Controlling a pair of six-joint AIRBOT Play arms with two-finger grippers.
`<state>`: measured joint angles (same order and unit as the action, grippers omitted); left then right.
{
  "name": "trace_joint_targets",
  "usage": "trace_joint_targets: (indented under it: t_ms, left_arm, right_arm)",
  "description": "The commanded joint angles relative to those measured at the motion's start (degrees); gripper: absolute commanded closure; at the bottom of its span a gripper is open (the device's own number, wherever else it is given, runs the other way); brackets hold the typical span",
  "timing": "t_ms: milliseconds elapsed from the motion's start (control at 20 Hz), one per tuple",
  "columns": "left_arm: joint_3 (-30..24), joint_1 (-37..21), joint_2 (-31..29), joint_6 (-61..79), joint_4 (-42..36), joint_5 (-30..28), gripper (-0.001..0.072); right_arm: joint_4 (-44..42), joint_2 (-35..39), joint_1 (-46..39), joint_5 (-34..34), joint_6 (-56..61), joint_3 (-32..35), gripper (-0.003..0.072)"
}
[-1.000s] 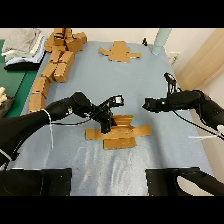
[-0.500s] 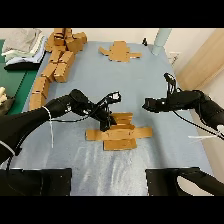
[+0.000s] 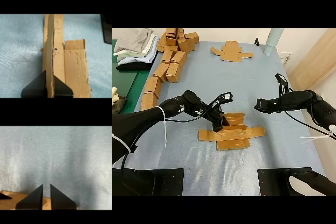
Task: Fold the box.
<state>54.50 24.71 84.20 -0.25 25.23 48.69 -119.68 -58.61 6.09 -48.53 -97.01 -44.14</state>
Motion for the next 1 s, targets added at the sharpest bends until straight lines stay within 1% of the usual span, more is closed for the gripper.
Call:
trace_joint_targets:
  t_ms: [0, 50, 200, 400, 550, 700, 800, 900, 950]
  left_arm:
    - [0.0, -0.1, 0.0, -0.5, 0.8, 0.5, 0.0696]
    - [0.1, -0.1, 0.0, -0.5, 0.8, 1.2, 0.0696]
    - [0.2, -0.1, 0.0, -0.7, 0.8, 3.6, 0.0695]
    - [0.2, -0.1, 0.0, -0.6, 0.7, 3.6, 0.0696]
    - [0.2, -0.1, 0.0, -0.6, 0.7, 3.5, 0.0695]
    - [0.2, 0.0, 0.0, -0.6, 0.7, 3.6, 0.0696]
    - [0.2, 0.0, 0.0, -0.6, 0.7, 3.6, 0.0695]
    - [0.2, 0.0, 0.0, -0.6, 0.7, 3.6, 0.0695]
    - [0.2, 0.0, 0.0, -0.6, 0.7, 3.6, 0.0695]
  right_arm:
    - [0.1, 0.0, 0.0, -1.1, -0.1, -0.1, 0.0613]
    - [0.2, 0.0, 0.0, -1.2, -0.1, -0.1, 0.0654]
    - [0.1, 1.0, 0.1, -2.6, -2.5, -0.1, 0.0682]
    - [1.5, 5.6, 0.6, -8.7, -4.6, 0.0, 0.0682]
    - [8.2, 10.5, 5.7, -12.7, -2.0, 1.1, 0.0683]
    - [12.3, 15.2, 14.7, -15.4, 0.1, 4.2, 0.0683]
    - [14.6, 18.7, 24.8, -14.8, 0.0, 8.1, 0.0682]
    - [17.4, 22.3, 37.2, -12.1, -0.8, 12.8, 0.068]
    - [20.0, 23.6, 43.1, -10.3, -1.4, 15.1, 0.0605]
